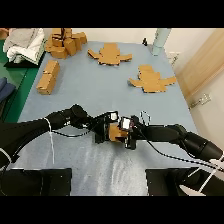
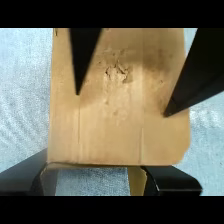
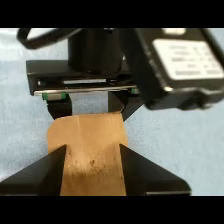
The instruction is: Fold the box.
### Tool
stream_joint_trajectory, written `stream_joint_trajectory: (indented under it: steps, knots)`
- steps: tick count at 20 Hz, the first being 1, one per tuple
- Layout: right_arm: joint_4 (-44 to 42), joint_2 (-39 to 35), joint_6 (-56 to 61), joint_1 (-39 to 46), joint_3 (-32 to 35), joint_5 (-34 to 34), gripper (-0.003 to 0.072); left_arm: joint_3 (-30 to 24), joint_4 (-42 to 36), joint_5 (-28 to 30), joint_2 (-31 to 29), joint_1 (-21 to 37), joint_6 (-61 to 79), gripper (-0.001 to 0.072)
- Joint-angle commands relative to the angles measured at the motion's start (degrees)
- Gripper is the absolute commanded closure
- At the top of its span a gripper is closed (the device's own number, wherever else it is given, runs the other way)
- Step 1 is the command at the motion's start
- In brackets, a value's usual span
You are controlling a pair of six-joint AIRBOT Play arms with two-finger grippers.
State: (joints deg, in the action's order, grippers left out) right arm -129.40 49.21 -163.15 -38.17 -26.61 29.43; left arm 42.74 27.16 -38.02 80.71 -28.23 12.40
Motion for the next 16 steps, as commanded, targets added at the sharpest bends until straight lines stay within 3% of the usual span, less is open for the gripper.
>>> stream_joint_trajectory:
  steps: [1, 11, 13, 16]
  knots:
    - [3.32, 1.33, -1.31, -0.17, -0.22, 0.96, 0.0061, 0.00, 0.00, 0.02, 0.02, 0.04, 0.00, 0.0247]
    - [4.17, 3.32, -7.13, -0.20, -0.22, -3.10, 0.0049, 0.00, 0.00, 0.02, 0.02, 0.02, 0.00, 0.0247]
    - [4.28, 3.26, -7.98, -0.52, -0.22, -3.32, 0.0137, 0.00, 0.00, 0.02, 0.02, 0.04, 0.02, 0.0247]
    - [6.03, 3.21, -7.82, -2.47, -0.20, -4.74, 0.0191, 0.00, 0.00, 0.02, 0.02, 0.04, 0.00, 0.0247]
